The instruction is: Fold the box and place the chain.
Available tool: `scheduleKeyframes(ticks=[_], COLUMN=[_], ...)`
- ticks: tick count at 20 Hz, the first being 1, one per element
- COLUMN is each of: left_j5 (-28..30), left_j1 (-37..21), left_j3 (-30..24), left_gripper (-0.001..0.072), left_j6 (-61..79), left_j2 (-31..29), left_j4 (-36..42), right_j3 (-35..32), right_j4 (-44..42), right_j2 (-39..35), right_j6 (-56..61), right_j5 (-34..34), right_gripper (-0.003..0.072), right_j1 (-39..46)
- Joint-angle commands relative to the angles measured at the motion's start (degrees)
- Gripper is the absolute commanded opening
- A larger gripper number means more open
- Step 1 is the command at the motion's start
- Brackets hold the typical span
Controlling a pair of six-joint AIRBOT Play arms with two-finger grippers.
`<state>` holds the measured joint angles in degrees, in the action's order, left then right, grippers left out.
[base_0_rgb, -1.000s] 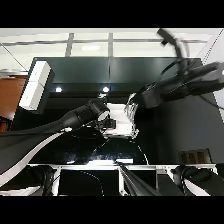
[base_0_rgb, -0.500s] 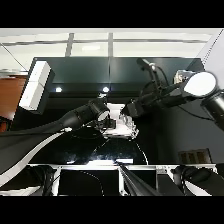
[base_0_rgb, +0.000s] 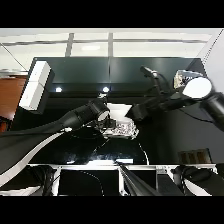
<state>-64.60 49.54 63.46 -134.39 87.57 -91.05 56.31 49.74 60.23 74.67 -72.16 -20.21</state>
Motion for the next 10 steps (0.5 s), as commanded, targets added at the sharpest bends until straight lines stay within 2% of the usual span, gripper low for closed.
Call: scheduleKeyframes(ticks=[1,2,4,7,8,9,10], left_j5=[0.00,0.00,0.02,0.07,0.02,0.02,0.02], left_j1=[0.02,0.00,0.00,0.02,0.02,0.02,0.02], left_j3=[0.00,0.00,0.00,0.00,0.00,0.00,0.00], left_gripper=[0.0031,0.0031,0.0031,0.0031,0.0031,0.0031,0.0031], left_j6=[0.02,0.02,0.02,0.02,0.02,0.02,0.02], left_j2=[0.02,0.02,0.02,0.02,0.02,0.02,0.02], left_j4=[0.00,0.00,0.00,0.00,0.00,0.00,0.00], right_j3=[-0.76,-2.73,-10.08,-22.69,-25.94,-29.03,-31.28], right_j4=[7.39,7.85,6.69,6.62,6.64,6.69,6.82], right_j2=[-5.07,-7.78,-12.96,-14.93,-14.82,-14.78,-14.75], right_j6=[-4.26,-6.78,-11.17,-14.21,-16.96,-22.38,-28.68], right_j5=[-6.01,-4.76,2.19,14.56,18.08,21.49,23.78], right_gripper=[0.0382,0.0381,0.0373,0.0377,0.0521,0.0708,0.0711], right_j1=[9.68,12.90,17.64,17.66,16.70,15.08,13.07])
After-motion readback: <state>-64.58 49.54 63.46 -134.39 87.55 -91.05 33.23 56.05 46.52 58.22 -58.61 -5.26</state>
